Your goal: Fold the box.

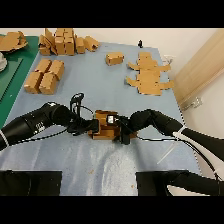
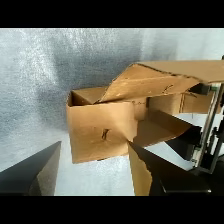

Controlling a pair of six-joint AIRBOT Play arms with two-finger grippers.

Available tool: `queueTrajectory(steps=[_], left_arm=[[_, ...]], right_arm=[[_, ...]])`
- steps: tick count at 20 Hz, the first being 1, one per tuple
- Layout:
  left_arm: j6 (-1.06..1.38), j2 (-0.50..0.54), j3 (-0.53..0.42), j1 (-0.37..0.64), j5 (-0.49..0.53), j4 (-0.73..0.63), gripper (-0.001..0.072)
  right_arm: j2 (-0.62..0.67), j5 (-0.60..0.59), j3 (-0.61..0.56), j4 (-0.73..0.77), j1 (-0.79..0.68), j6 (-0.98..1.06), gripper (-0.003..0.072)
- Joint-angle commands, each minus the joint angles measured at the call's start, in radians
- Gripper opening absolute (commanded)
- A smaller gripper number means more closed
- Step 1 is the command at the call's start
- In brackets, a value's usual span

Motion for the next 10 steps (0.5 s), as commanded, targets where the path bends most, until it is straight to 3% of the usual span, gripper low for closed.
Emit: queueTrajectory(steps=[1,6,10], left_arm=[[-0.003,-0.032,0.001,-0.004,-0.001,-0.001,0.0653],[-0.025,-0.055,0.002,-0.028,-0.005,0.005,0.0652],[-0.127,-0.057,0.010,-0.042,-0.027,0.093,0.0651]], right_arm=[[-0.001,0.000,0.001,0.000,-0.001,0.000,0.0481],[-0.001,0.000,0.001,0.000,-0.001,0.000,0.0481],[-0.001,0.000,0.001,0.000,-0.001,0.000,0.0481]])
